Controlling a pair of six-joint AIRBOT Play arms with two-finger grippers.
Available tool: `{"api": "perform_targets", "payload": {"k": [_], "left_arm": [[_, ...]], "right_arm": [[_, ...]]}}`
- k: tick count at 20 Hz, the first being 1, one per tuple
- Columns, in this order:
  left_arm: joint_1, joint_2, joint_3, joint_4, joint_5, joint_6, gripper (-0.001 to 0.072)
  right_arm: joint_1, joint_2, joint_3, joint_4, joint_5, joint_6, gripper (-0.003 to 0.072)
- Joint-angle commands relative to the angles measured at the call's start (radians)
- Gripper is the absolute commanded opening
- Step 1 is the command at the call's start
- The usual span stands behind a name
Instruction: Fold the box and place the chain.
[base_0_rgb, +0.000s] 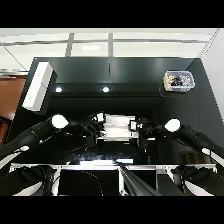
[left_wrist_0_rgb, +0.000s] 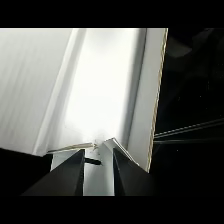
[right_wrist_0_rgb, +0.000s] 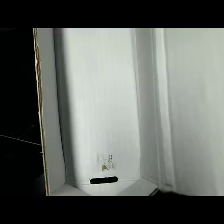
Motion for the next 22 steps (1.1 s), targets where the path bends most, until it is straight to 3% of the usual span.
{"api": "perform_targets", "payload": {"k": [1, 2, 3, 4, 5, 6, 7, 8, 9, 10, 11, 12, 13, 14, 15, 19, 22], "left_arm": [[-0.014, -0.011, 0.001, -0.018, 0.030, 0.000, 0.0225], [-0.014, -0.011, 0.001, -0.033, 0.037, 0.000, 0.0239], [-0.014, -0.011, 0.001, -0.048, 0.037, 0.000, 0.0325], [-0.014, -0.011, 0.001, -0.053, 0.037, 0.000, 0.0359], [-0.014, -0.011, 0.001, -0.055, 0.035, 0.000, 0.0357], [-0.015, -0.011, 0.001, -0.055, 0.032, 0.000, 0.0259], [-0.015, -0.011, 0.001, -0.055, 0.033, 0.000, 0.0209], [-0.015, -0.011, 0.001, -0.059, 0.035, -0.001, 0.0293], [-0.014, -0.011, 0.001, -0.059, 0.034, 0.000, 0.0427], [-0.014, -0.011, 0.001, -0.058, 0.035, 0.000, 0.0389], [-0.014, -0.011, 0.001, -0.058, 0.034, 0.000, 0.0271], [-0.014, -0.011, 0.001, -0.058, 0.033, -0.001, 0.0219], [-0.014, -0.009, 0.001, -0.053, 0.031, -0.008, 0.0214], [-0.005, 0.000, 0.002, -0.028, 0.021, -0.017, 0.0086], [0.018, 0.021, 0.002, 0.016, -0.002, -0.045, 0.0028], [0.205, 0.161, 0.002, 0.175, -0.118, -0.262, 0.0028], [0.411, 0.244, 0.000, 0.217, -0.191, -0.489, 0.0028]], "right_arm": [[0.000, 0.000, 0.000, 0.000, 0.000, 0.000, 0.0162], [0.000, 0.000, 0.000, 0.000, 0.000, 0.000, 0.0162], [0.000, 0.000, 0.000, 0.000, 0.000, 0.000, 0.0162], [0.000, 0.000, 0.000, 0.000, 0.000, 0.000, 0.0162], [0.000, 0.000, 0.000, 0.000, 0.000, 0.000, 0.0162], [0.000, 0.000, 0.000, 0.000, 0.000, 0.000, 0.0162], [0.000, 0.000, 0.000, 0.000, 0.000, 0.000, 0.0162], [0.000, 0.000, 0.000, 0.000, 0.000, 0.000, 0.0162], [0.000, 0.000, 0.000, 0.000, 0.000, 0.000, 0.0162], [0.000, 0.000, 0.000, 0.000, 0.000, 0.000, 0.0162], [0.000, 0.000, 0.000, 0.000, 0.000, 0.000, 0.0162], [0.000, 0.000, 0.000, 0.000, 0.000, 0.000, 0.0162], [0.000, 0.000, 0.000, 0.000, 0.000, 0.000, 0.0162], [0.000, 0.000, 0.000, 0.000, 0.000, 0.000, 0.0162], [0.000, 0.000, 0.000, 0.000, 0.000, 0.000, 0.0162], [0.000, 0.000, 0.000, 0.000, 0.000, 0.000, 0.0162], [0.000, 0.000, 0.000, 0.000, 0.000, 0.000, 0.0162]]}}
